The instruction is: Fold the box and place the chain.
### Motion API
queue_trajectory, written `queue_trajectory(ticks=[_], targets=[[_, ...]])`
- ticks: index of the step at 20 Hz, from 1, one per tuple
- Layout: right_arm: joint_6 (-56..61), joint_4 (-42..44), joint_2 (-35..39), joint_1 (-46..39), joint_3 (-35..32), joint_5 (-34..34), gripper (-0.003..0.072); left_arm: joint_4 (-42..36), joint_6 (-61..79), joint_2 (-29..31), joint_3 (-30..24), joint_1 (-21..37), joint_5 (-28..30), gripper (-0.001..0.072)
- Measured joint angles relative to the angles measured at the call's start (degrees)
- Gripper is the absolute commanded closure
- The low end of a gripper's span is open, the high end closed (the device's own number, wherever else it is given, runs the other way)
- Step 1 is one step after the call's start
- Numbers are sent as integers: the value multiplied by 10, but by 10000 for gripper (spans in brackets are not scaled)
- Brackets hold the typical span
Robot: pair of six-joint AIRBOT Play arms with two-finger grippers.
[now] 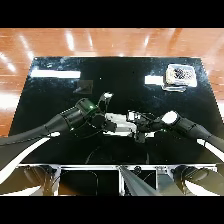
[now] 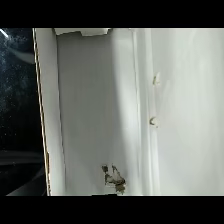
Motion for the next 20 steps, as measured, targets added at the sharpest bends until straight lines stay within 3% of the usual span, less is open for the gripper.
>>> queue_trajectory(ticks=[1, 2, 6, 7, 8, 11, 16, 20], targets=[[0, 0, 0, 0, 0, 0, 482, -10, -4, 0, 0, 3, 1, 469], [0, 0, 0, 0, 0, 0, 482, -16, -9, 0, 0, 8, 2, 623], [5, 2, 0, 0, 0, 0, 483, -35, -19, 0, 0, 23, 1, 686], [3, 2, 0, 0, 0, 0, 482, -38, -20, 0, 0, 26, 1, 663], [3, 2, 0, 0, 0, 0, 482, -41, -22, 0, 0, 27, 1, 516], [-1, 1, 0, 0, 0, -2, 482, -55, -28, 1, 1, 29, -1, 198], [1, 3, 0, 0, 0, -2, 482, -44, -49, 1, 3, 31, 24, 197], [1, 2, 0, 0, 0, 2, 482, 12, -87, 0, 22, 24, 34, 198]])
